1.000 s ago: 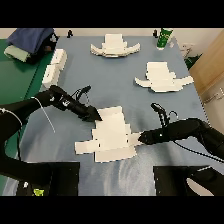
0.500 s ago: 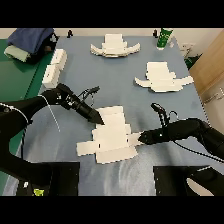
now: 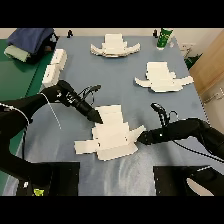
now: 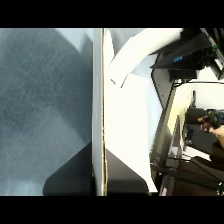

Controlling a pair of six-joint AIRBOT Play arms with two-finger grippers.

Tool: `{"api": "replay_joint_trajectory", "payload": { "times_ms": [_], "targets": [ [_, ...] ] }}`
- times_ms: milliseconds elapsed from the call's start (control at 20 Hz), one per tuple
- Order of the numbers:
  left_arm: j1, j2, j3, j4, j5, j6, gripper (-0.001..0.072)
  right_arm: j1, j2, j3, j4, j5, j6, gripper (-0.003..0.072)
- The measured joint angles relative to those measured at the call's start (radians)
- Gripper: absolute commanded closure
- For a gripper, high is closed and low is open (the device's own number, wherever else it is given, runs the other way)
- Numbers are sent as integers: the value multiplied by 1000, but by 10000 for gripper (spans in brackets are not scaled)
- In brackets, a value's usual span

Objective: Fold the box.

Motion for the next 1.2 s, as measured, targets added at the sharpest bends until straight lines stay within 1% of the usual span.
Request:
{"api": "replay_joint_trajectory", "payload": {
  "times_ms": [150, 300, 400, 500, 650, 800, 950, 1100, 1200],
  "targets": [
    [-1, 1, 4, -5, 6, 94, 699, -1, 0, 27, -105, 23, 37, 441],
    [-14, 19, 6, -40, 20, 224, 700, -2, 0, 79, -315, 45, 185, 441],
    [-40, 48, 5, -61, 37, 319, 701, -2, 0, 119, -454, 49, 293, 440],
    [-71, 87, -5, -70, 86, 402, 701, -2, 0, 157, -540, 49, 365, 440],
    [-118, 151, -43, -80, 188, 499, 702, -2, 0, 206, -591, 36, 422, 440],
    [-159, 237, -113, -85, 301, 568, 702, -2, 0, 236, -605, 26, 447, 441],
    [-213, 357, -208, -88, 444, 620, 701, -2, 0, 248, -609, 24, 459, 440],
    [-293, 477, -307, -90, 610, 648, 701, -2, 0, 253, -610, 26, 478, 440],
    [-354, 538, -362, -92, 708, 654, 698, -2, 0, 254, -612, 33, 488, 440]
  ]
}}
